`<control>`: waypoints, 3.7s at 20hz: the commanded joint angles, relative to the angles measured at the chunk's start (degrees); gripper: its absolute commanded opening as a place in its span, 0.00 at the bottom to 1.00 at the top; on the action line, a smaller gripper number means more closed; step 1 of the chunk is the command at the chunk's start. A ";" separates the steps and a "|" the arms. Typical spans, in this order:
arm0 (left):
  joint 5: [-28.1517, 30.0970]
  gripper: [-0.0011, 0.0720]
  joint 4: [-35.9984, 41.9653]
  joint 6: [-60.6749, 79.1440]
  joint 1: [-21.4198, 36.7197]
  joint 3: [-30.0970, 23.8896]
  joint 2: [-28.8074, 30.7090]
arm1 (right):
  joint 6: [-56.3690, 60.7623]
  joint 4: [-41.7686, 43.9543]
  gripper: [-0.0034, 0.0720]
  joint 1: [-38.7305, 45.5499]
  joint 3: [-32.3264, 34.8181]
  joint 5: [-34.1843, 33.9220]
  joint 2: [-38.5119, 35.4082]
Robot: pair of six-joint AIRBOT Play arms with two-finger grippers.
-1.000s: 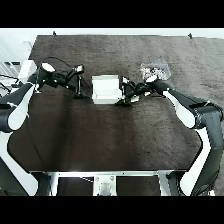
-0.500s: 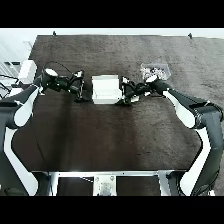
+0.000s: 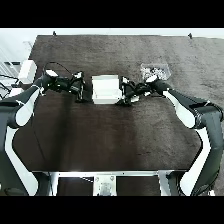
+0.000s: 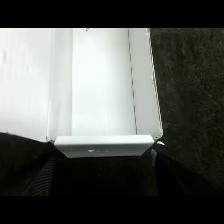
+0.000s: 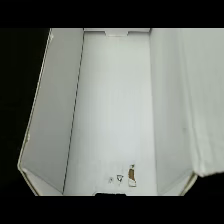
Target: Fold the box and place the chain.
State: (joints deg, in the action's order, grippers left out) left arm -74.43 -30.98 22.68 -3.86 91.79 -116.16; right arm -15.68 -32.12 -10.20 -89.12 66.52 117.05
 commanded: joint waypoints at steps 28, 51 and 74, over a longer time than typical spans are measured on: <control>0.55 0.98 -1.14 -1.90 -2.75 -0.02 -0.04 | 0.02 0.02 0.89 0.02 0.02 0.02 0.00; -1.05 1.00 -0.68 -5.31 -2.78 -0.02 -0.04 | 0.02 0.02 0.89 0.02 0.02 0.02 0.00; 0.94 1.00 -2.95 -6.12 -4.50 -0.02 -0.04 | 0.02 0.02 0.89 0.02 0.02 0.02 0.00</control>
State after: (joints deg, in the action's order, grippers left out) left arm -73.10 -33.89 16.51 -8.32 91.79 -116.16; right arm -15.68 -32.14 -10.15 -89.12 66.67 117.05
